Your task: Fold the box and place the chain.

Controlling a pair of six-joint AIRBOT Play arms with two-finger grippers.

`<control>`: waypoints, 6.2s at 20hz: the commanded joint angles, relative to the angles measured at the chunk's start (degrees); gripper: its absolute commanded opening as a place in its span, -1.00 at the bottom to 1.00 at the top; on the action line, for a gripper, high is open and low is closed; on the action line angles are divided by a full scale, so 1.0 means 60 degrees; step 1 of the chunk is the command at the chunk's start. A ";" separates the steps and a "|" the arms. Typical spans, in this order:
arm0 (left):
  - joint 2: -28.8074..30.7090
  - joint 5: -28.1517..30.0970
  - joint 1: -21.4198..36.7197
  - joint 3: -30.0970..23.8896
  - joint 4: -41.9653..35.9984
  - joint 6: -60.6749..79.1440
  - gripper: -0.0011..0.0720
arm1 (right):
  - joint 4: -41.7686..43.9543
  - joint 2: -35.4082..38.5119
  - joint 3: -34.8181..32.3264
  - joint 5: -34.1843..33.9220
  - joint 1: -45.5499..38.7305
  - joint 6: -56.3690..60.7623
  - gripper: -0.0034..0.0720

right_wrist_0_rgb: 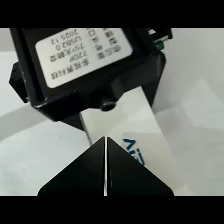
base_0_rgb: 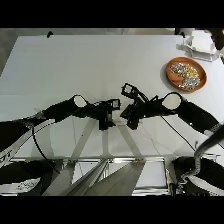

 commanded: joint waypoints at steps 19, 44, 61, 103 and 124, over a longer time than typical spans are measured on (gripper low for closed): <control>0.0007 0.0004 0.0000 -0.0004 0.0004 0.0000 0.16 | 0.1064 -0.0015 -0.1821 -0.0171 -0.0790 -0.1286 -0.89; 0.0007 0.0007 0.0000 -0.0004 0.0004 0.0000 0.16 | -0.9209 0.3865 -0.0619 0.6040 -0.2499 1.1231 -0.88; 0.0007 -0.0142 -0.0025 -0.0004 -0.0025 -0.0106 0.15 | -0.7952 0.3213 -0.1333 0.5308 -0.6663 1.0969 -0.87; 0.4222 0.0051 0.6025 -0.0007 0.7249 -1.0699 -0.96 | -0.7359 0.3213 -0.1333 0.4299 -0.6663 1.0214 -0.87; 0.4233 -0.0922 0.9737 -0.1949 0.7756 -1.1216 -0.87 | -0.7107 0.3213 -0.1333 0.4080 -0.6663 0.9941 -0.87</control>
